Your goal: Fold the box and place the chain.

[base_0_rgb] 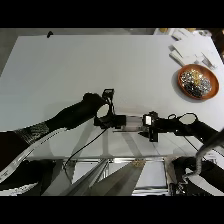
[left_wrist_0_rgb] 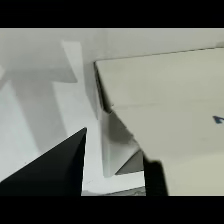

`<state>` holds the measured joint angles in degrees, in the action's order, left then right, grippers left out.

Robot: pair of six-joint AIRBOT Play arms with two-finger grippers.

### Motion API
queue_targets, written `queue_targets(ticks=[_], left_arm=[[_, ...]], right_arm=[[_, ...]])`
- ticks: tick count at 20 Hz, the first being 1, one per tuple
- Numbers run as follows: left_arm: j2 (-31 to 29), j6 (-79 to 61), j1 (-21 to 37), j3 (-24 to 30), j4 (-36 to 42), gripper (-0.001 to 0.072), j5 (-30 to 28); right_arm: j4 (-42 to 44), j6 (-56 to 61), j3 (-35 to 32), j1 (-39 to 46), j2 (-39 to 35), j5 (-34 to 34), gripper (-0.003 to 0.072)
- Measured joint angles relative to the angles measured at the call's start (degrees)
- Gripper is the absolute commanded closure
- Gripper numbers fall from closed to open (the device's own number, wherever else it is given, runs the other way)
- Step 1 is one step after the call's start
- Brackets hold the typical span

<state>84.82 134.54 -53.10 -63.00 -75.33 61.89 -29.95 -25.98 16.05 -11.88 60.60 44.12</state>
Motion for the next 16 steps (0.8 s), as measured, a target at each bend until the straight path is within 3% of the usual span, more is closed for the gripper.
queue_targets(ticks=[6, 9, 11, 12, 13, 15, 16], left_arm=[[6.3, 3.5, -2.6, -7.8, -4.9, 0.0373, 6.8], [8.9, 6.1, -3.8, -10.2, -6.9, 0.0451, 7.9], [9.8, 7.4, -4.3, -10.8, -8.3, 0.0452, 8.3], [10.1, 8.2, -4.5, -11.1, -8.8, 0.0486, 8.5], [10.3, 9.0, -4.7, -11.2, -9.2, 0.0584, 8.5], [10.5, 10.0, -5.0, -11.4, -10.0, 0.0689, 9.3], [10.6, 10.3, -5.2, -11.5, -10.4, 0.0704, 9.4]], right_arm=[[0.0, 0.0, 0.0, 0.0, 0.0, -0.1, 0.0371], [0.0, 0.0, 0.0, 0.0, 0.0, -0.1, 0.0371], [0.0, 0.0, 0.0, 0.0, 0.0, -0.1, 0.0371], [0.0, 0.0, 0.0, 0.0, 0.0, -0.1, 0.0371], [0.0, 0.0, 0.0, 0.0, 0.0, -0.1, 0.0371], [-0.1, 0.0, 0.0, 0.0, 0.0, -0.1, 0.0371], [-0.1, 0.0, 0.0, 0.0, 0.0, -0.1, 0.0371]])
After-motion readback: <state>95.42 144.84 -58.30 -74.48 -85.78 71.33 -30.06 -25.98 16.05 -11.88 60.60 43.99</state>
